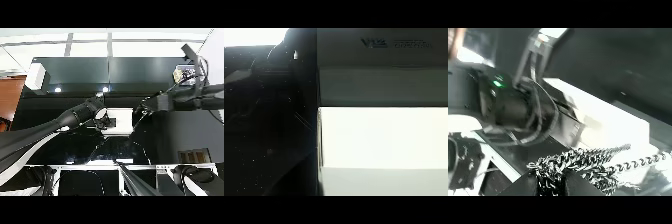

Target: Fold the box and place the chain.

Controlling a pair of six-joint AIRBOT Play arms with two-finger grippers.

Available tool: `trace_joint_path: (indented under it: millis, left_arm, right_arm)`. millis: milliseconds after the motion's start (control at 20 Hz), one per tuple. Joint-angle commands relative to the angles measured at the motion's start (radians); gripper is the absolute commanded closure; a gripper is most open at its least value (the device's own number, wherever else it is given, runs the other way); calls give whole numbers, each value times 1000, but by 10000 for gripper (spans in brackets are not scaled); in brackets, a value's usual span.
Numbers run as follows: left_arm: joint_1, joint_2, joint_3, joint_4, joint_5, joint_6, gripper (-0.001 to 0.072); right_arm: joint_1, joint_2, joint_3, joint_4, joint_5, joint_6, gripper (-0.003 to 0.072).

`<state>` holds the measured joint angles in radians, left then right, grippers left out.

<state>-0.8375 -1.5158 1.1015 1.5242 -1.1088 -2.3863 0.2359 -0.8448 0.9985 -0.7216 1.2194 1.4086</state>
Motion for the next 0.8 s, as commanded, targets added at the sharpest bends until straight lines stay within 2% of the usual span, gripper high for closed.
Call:
trace_joint_path:
  millis: [0,750]
  left_arm:
    - [0,0,1,0,0,0,680]
    - [0,0,1,0,1,0,680]
  right_arm:
    - [104,-21,-44,10,-163,35,672]
    - [108,-48,-4,117,-199,31,672]
